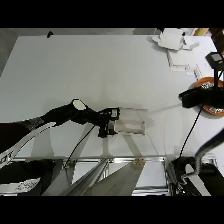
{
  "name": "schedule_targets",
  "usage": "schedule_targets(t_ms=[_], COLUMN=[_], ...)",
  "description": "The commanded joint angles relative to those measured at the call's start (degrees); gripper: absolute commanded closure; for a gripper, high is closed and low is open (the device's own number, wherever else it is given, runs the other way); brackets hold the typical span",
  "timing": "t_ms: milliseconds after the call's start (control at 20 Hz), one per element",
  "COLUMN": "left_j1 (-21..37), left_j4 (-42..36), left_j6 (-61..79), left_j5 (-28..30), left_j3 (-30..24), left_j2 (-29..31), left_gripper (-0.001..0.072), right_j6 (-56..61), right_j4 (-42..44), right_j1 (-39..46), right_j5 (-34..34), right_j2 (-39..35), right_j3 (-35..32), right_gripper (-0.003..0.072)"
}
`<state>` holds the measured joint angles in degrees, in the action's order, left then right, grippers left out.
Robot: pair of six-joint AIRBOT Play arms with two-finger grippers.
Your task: Fold the box and place the chain.
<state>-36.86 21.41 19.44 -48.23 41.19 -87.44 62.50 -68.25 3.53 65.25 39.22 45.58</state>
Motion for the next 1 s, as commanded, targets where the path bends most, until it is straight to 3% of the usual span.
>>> schedule_targets(t_ms=[0,200,550,800,950], left_j1=[0.04,0.04,0.04,0.04,0.04], left_j4=[0.02,0.02,0.02,0.02,0.02], left_j6=[0.00,0.00,0.00,0.00,0.00], left_j5=[0.00,0.00,-0.02,0.00,0.00], left_j3=[0.00,0.00,0.00,0.00,0.00], left_j2=[0.02,0.02,0.02,0.04,0.04], left_gripper=[0.0437,0.0437,0.0437,0.0437,0.0437], right_j6=[-4.09,-4.07,-3.76,2.21,2.45], right_j4=[5.77,8.20,8.92,8.04,7.87], right_j1=[-11.28,-25.27,-43.21,-44.83,-44.83], right_j5=[8.52,7.34,-13.09,-19.69,-20.35], right_j2=[-5.25,-5.62,0.59,11.08,15.34], right_j3=[0.02,-0.76,-6.80,-8.28,-8.28], right_gripper=[0.0667,0.0667,0.0667,0.0667,0.0666])
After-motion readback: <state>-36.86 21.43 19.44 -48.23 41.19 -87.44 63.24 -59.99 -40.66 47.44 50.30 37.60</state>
